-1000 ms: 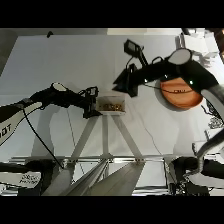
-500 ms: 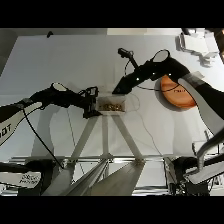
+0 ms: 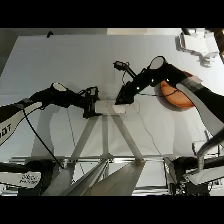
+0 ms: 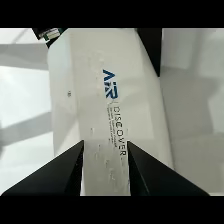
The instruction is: Fold the box and place the chain.
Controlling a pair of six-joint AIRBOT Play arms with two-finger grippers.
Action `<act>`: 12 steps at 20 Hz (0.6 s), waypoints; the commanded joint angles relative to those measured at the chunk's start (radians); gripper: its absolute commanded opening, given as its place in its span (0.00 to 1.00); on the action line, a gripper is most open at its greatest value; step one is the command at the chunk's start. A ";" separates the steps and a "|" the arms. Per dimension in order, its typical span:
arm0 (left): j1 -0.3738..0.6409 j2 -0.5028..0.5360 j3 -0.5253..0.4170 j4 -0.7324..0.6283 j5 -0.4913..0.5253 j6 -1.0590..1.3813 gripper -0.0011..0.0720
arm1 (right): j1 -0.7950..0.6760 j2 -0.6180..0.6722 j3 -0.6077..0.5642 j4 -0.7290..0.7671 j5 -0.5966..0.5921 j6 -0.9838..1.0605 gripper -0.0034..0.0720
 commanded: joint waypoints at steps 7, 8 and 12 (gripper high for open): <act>0.000 0.000 0.000 0.000 0.000 0.000 0.21 | 0.117 0.316 -0.320 -0.017 -0.468 -0.211 0.44; 0.000 0.000 0.000 0.000 0.000 0.000 0.21 | 0.122 0.325 -0.330 -0.017 -0.487 -0.212 0.44; 0.000 0.000 0.000 0.000 0.000 0.000 0.21 | 0.126 0.327 -0.362 -0.048 -0.558 -0.237 0.44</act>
